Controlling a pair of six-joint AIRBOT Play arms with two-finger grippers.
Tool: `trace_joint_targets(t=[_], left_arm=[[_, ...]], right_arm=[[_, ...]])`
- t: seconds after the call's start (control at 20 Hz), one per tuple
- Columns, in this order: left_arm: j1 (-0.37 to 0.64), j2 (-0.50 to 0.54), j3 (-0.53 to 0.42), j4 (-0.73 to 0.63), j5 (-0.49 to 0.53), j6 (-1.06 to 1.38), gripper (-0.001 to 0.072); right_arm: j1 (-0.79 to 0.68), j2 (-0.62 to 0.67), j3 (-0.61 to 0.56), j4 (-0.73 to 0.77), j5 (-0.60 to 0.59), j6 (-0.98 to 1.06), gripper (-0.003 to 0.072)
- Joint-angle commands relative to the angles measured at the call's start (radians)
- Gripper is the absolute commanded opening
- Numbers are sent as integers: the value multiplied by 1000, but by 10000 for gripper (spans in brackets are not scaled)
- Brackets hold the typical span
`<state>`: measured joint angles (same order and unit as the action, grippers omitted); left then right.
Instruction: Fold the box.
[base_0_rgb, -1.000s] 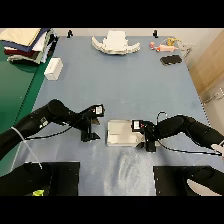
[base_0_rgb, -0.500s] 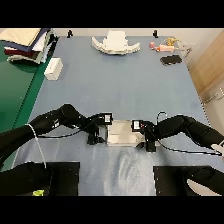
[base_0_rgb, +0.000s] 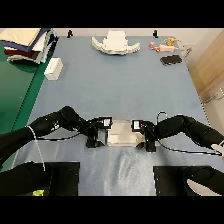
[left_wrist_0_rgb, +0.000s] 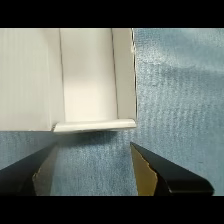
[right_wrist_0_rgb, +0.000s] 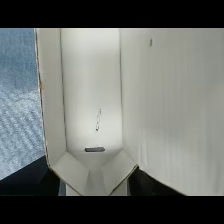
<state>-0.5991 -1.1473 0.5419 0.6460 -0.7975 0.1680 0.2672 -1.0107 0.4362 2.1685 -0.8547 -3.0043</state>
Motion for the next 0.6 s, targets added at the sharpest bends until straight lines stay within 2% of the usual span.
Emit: trace_joint_targets(t=[0.0, 0.55], left_arm=[[0, 8, -8, -30, 16, 7, 690], [-75, 6, -12, -78, 108, -1, 689]], right_arm=[[0, 1, 1, 0, 0, 0, 499], [0, 1, 1, 0, 1, 0, 499]])
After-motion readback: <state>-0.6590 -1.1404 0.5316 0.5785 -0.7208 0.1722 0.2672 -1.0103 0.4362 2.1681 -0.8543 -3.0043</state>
